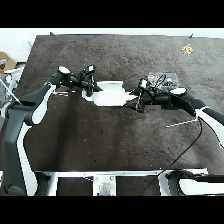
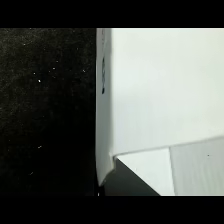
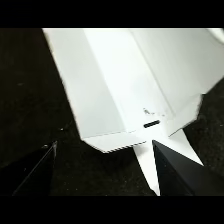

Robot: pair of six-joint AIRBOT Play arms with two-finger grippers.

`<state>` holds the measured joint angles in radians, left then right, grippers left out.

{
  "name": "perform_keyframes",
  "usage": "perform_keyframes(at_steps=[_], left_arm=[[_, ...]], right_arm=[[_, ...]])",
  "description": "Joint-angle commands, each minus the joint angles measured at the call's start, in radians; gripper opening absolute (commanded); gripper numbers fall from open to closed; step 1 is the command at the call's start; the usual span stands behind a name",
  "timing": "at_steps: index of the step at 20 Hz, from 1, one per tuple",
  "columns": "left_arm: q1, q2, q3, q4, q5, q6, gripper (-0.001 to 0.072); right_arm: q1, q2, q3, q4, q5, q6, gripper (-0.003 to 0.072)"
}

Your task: Fold the box and place the chain.

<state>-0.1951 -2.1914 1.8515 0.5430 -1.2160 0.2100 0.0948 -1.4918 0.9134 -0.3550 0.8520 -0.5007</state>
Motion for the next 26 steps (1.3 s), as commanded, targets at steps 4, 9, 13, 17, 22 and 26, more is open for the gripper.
perform_keyframes(at_steps=[4, 9, 13, 17, 22, 26], left_arm=[[0.000, 0.000, 0.000, 0.002, 0.004, 0.000, 0.0011], [0.000, 0.000, 0.000, -0.001, 0.004, 0.000, 0.0011], [0.000, 0.000, 0.000, -0.002, 0.004, 0.000, 0.0011], [0.000, 0.000, 0.000, -0.002, 0.004, 0.000, 0.0011], [0.000, 0.000, 0.000, -0.002, 0.004, 0.000, 0.0011], [0.000, 0.000, 0.000, -0.002, 0.004, 0.000, 0.0011]], right_arm=[[0.047, -0.089, 0.076, -0.099, 0.018, -0.018, 0.0666], [0.096, -0.156, 0.151, -0.200, -0.002, 0.053, 0.0629], [0.099, -0.159, 0.165, -0.195, -0.078, 0.053, 0.0628], [0.099, -0.159, 0.189, -0.195, -0.108, 0.053, 0.0630], [0.096, -0.143, 0.224, -0.180, -0.105, 0.053, 0.0631], [0.079, -0.147, 0.259, -0.157, -0.108, 0.053, 0.0631]])
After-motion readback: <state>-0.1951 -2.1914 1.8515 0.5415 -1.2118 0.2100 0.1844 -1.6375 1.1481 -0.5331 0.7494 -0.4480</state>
